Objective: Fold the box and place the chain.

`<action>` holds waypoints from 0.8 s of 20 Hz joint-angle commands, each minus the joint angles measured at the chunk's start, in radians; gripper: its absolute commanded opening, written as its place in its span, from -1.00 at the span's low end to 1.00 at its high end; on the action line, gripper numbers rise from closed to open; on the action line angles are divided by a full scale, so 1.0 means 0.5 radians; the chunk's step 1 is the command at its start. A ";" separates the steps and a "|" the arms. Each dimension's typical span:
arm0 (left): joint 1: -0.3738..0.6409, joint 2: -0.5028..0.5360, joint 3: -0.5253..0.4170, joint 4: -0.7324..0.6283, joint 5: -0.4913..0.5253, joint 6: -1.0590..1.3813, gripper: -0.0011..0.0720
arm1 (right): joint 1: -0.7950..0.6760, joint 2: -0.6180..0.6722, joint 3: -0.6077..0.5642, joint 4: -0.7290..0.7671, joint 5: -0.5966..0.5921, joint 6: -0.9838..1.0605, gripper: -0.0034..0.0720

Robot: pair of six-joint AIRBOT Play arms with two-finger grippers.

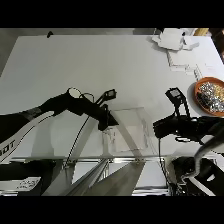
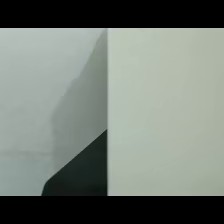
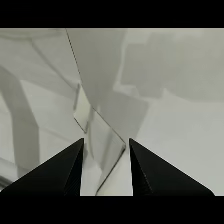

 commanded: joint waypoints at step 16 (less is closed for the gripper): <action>-0.317 0.024 0.002 0.208 0.712 0.143 -0.95 | 0.002 0.008 0.074 -0.108 0.208 -0.387 -0.07</action>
